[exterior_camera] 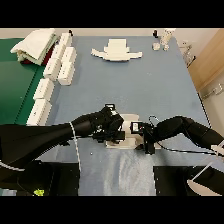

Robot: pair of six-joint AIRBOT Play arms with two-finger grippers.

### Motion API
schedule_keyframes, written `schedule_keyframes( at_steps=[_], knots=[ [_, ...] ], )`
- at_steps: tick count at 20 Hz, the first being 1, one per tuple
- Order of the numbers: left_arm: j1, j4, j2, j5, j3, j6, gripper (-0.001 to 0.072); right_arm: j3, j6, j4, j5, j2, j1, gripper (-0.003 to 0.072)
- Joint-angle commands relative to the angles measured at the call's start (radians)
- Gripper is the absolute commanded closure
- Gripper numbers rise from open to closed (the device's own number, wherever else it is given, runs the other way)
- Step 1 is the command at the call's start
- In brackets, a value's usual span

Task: Fold the box.

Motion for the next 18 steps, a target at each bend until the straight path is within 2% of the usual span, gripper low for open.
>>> schedule_keyframes(
  at_steps=[1,4,5,6,11,12,13,14,18],
  knots=[
    [0.0,0.025,0.0,0.024,0.001,-0.014,0.0458,0.001,0.0,0.0,0.0,0.0,0.0,0.0178],
    [0.0,0.045,0.0,0.024,0.001,-0.023,0.0487,0.001,0.0,0.0,0.0,0.0,0.0,0.0179],
    [0.0,0.05,0.0,0.024,0.001,-0.025,0.0651,0.001,0.0,0.0,0.0,0.0,0.0,0.0179],
    [0.0,0.056,0.0,0.029,0.001,-0.024,0.0696,0.001,0.0,0.0,0.0,0.0,0.0,0.0178],
    [0.0,0.056,0.0,0.032,0.001,-0.02,0.0694,0.001,0.0,0.0,0.0,0.0,0.0,0.0178],
    [-0.001,0.049,0.0,0.033,0.001,-0.01,0.0557,0.001,0.0,0.0,0.0,0.0,0.0,0.0178],
    [-0.005,0.049,0.0,0.032,0.001,-0.018,0.0255,0.001,0.0,0.0,0.0,0.0,0.0,0.0179],
    [-0.005,0.049,0.0,0.031,0.001,-0.018,0.018,0.001,0.0,0.0,0.0,0.0,0.0,0.0179],
    [-0.005,0.021,0.022,0.031,0.001,-0.012,0.0179,0.001,0.0,0.0,0.0,0.0,0.0,0.0178]
  ],
)
